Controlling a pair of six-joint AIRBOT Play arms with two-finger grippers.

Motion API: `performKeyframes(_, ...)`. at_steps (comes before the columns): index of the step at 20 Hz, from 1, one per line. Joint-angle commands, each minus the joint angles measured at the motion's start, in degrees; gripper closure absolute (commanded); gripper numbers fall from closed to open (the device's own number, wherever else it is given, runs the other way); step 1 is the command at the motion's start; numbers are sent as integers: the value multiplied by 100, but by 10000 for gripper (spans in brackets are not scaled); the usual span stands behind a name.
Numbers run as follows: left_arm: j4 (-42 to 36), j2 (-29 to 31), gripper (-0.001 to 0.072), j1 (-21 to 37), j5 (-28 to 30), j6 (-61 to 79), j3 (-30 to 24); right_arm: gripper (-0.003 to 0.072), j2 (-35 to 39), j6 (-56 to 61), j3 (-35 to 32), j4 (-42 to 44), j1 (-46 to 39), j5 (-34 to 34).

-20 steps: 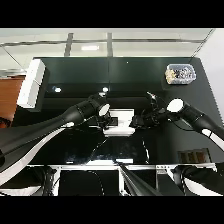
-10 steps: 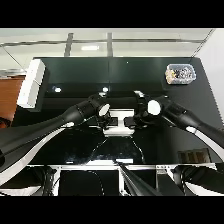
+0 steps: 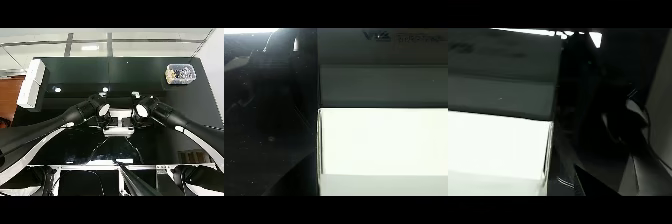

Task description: Fold the box and place the chain.

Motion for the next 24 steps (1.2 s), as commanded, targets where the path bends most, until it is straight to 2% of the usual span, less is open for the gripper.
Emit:
performKeyframes(1, 2, -4, 684, -2, 7, -2, 4, 382, -127, 190, 22, -120, 87, 118)
performKeyframes(2, 2, -4, 684, -2, 7, 0, 4, 502, -138, 190, 24, -120, 116, 122)
performKeyframes(4, 2, -4, 683, -2, 7, -2, 4, 663, -138, 214, 26, -94, 116, 92)
performKeyframes(9, 0, -4, 684, -2, 4, -2, 4, 650, -138, 234, 26, -74, 116, 136)
performKeyframes(10, 0, -4, 684, -2, 4, -2, 4, 519, -138, 236, 26, -72, 116, 133)
performKeyframes(11, 0, -4, 683, -2, 4, -2, 4, 470, -138, 234, 26, -74, 116, 131)
performKeyframes(12, 0, -4, 684, -2, 4, -2, 4, 471, -138, 234, 26, -74, 116, 131)
performKeyframes(13, 0, -4, 684, -2, 4, 0, 4, 504, -138, 234, 26, -74, 116, 129)
performKeyframes(14, 0, -4, 684, -2, 7, -2, 4, 637, -138, 232, 26, -79, 116, 129)
performKeyframes(15, 0, -4, 683, -2, 7, 0, 4, 664, -138, 232, 26, -76, 116, 107)
performKeyframes(19, 0, -4, 684, -2, 7, 0, 4, 664, -136, 232, 26, 31, 116, -114)
performKeyframes(20, 0, -4, 684, -2, 7, -2, 4, 654, -133, 232, 26, 31, 116, -111)
performKeyframes(22, 0, -4, 684, -2, 7, -2, 4, 354, -116, 229, 33, 28, 116, -94)
performKeyframes(24, 2, -4, 683, -2, 7, -2, 4, 349, -50, 223, 39, 31, 116, -85)
